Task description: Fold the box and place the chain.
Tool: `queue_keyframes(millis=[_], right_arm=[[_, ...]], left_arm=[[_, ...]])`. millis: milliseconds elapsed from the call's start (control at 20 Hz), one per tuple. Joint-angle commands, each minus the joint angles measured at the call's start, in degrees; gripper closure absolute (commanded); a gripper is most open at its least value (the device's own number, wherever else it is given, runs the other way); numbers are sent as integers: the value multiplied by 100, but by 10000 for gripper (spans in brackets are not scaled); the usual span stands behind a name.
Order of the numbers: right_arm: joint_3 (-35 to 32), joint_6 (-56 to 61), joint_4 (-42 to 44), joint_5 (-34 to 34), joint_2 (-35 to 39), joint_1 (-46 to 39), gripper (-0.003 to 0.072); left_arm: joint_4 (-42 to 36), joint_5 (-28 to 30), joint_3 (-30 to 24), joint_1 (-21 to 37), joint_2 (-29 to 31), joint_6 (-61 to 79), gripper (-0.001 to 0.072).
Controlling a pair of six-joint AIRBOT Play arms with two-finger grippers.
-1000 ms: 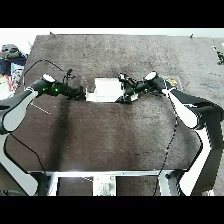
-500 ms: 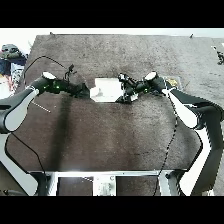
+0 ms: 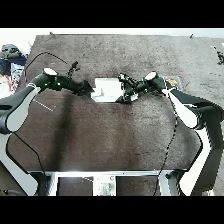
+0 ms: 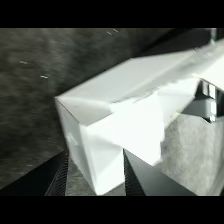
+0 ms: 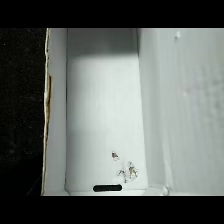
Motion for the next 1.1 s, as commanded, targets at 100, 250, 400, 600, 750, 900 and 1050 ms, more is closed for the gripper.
queue_keyframes(millis=[100, 250, 400, 600, 750, 900, 1050], right_arm=[[-2, 2, 2, 2, -2, 2, 223], [-2, 2, 2, 2, -2, 2, 223], [-4, 2, 2, 0, -2, 2, 223], [-2, 2, 2, 2, -2, 2, 223], [-2, 2, 2, 2, -2, 2, 223], [-2, 2, 2, 0, -2, 2, 223], [-2, 2, 0, 2, -2, 2, 223]], left_arm=[[-149, -153, 26, -57, 0, 7, 341], [-232, -151, 26, -57, 0, 0, 341], [-256, -20, 66, -149, 0, -199, 342], [688, 251, 439, -496, 0, -1115, 343], [1408, 289, 678, -669, 0, -1923, 343], [2063, 363, 841, -896, 0, -2597, 343], [2955, 479, 992, -1185, -2, -3574, 343]])
